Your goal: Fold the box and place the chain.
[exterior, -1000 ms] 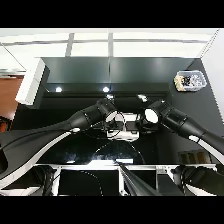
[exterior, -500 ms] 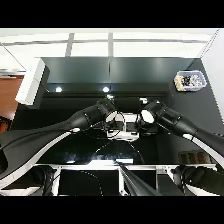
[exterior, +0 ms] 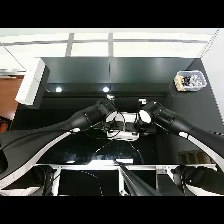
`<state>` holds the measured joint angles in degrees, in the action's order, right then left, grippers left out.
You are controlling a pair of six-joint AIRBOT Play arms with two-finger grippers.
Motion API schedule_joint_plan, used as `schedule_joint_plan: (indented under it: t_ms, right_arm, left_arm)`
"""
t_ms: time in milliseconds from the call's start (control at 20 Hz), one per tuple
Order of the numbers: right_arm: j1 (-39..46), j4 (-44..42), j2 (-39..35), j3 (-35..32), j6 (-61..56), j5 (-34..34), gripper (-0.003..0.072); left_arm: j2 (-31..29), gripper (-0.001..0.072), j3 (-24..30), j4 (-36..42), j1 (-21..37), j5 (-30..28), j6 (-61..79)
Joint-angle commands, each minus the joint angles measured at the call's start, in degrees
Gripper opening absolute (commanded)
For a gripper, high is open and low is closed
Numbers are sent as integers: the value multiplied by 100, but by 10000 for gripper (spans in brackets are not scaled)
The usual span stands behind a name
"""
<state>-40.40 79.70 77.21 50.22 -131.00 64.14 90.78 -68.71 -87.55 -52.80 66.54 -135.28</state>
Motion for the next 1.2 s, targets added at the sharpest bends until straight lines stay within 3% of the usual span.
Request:
schedule_joint_plan:
  t_ms: [0, 100, 150, 400, 450, 500, 550, 600, 650, 700, 800, 900, 950, 1150]
  right_arm:
    - [4, -13, 48, 7, -17, -37, 201]
    - [4, -37, 85, 7, -17, -37, 198]
    - [4, -37, 87, 7, -15, -61, 2]
    - [4, -129, 87, 7, -15, -164, 10]
    - [4, -129, 85, 7, -15, -138, 37]
    - [7, -129, 85, 7, -20, -122, 201]
    - [4, -131, 85, 7, -20, -116, 213]
    - [4, -136, 85, 7, -17, -109, 207]
    - [4, -133, 85, 7, -15, -109, 79]
    - [4, -129, 85, 7, -15, -114, 8]
    - [4, -122, 85, 7, -13, -125, 8]
    - [7, -118, 70, 7, -13, -122, 33]
    - [7, -118, 55, 9, -13, -120, 203]
    - [7, -94, -299, 9, 295, -94, 217]
  left_arm:
    - [-2, 25, -4, -2, 4, 2, 2]
    - [-2, 25, -4, -2, 4, 4, 2]
    - [-2, 25, -4, -2, 4, 4, 2]
    - [-2, 25, -4, -2, 4, 2, 2]
    - [-2, 25, -4, -2, 4, 4, 2]
    - [-2, 25, -4, -2, 4, 2, 2]
    - [-2, 25, -4, -2, 4, 4, 2]
    - [-2, 25, -4, -2, 4, 4, 2]
    - [-2, 25, -4, -2, 4, 4, 2]
    - [-2, 25, -4, -2, 4, 4, 2]
    - [-2, 25, -4, -2, 4, 4, 2]
    - [-2, 25, -4, -2, 4, 4, 2]
    - [-2, 25, -4, -2, 4, 2, 2]
    - [-2, 25, -4, -2, 4, 4, 2]
